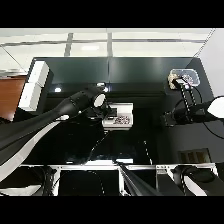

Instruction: Fold the box and place the chain.

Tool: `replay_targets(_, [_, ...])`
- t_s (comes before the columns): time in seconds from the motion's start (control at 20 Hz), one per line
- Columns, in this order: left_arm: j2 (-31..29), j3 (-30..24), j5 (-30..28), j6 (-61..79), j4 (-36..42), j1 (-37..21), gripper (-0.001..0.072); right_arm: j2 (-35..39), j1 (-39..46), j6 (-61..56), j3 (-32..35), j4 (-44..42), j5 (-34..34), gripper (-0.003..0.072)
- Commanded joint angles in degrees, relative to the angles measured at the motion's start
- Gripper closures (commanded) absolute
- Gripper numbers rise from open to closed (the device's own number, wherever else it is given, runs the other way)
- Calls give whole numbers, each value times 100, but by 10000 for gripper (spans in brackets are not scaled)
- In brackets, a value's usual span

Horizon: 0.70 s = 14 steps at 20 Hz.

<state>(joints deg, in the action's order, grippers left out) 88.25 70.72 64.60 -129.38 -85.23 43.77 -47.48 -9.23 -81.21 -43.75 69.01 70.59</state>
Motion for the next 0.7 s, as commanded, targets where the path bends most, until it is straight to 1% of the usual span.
replay_targets(0.0, [-636, -15, 94, 619, -341, 168, 158, 28, 7, 2, 129, -42, -249, 452])
replay_targets(0.05, [-957, -111, 170, 774, -767, 243, 158, 28, 9, 2, 129, -39, -273, 452])
replay_targets(0.1, [-1325, -310, 295, 785, -1322, 251, 158, 28, 7, 2, 129, -42, -313, 452])
replay_targets(0.15, [-1683, -603, 413, 774, -1847, 140, 158, 28, 9, 0, 129, -42, -350, 452])
replay_targets(0.2, [-2079, -1001, 509, 774, -2103, -142, 158, 28, 7, -4, 129, -46, -402, 452])
replay_targets(0.25, [-2422, -1392, 514, 870, -1932, -575, 158, 28, 9, -20, 129, -44, -448, 452])
replay_targets(0.3, [-2741, -1818, 444, 1228, -1379, -1191, 158, 28, 9, -37, 129, -46, -509, 452])
replay_targets(0.35, [-2957, -2214, 306, 1875, -538, -1829, 159, 28, 9, -81, 129, -48, -562, 452])
replay_targets(0.4, [-3060, -2618, 173, 2994, 824, -2564, 158, 28, 7, -96, 129, -48, -621, 452])
replay_targets(0.45, [-3053, -2981, 144, 4332, 2275, -3182, 158, 28, 9, -109, 129, -79, -678, 452])
replay_targets(0.5, [-3010, -3357, 151, 5956, 3683, -3694, 157, 28, 7, -109, 129, -136, -750, 452])
replay_targets(0.55, [-2981, -3670, 138, 7482, 4572, -3971, 133, 28, 7, -109, 129, -197, -837, 452])
replay_targets(0.6, [-2966, -3934, 96, 8961, 5056, -4083, -11, 28, 9, -111, 129, -256, -905, 452])
replay_targets(0.65, [-2966, -4116, -74, 10122, 5228, -4052, -11, 28, 7, -111, 129, -306, -957, 452])
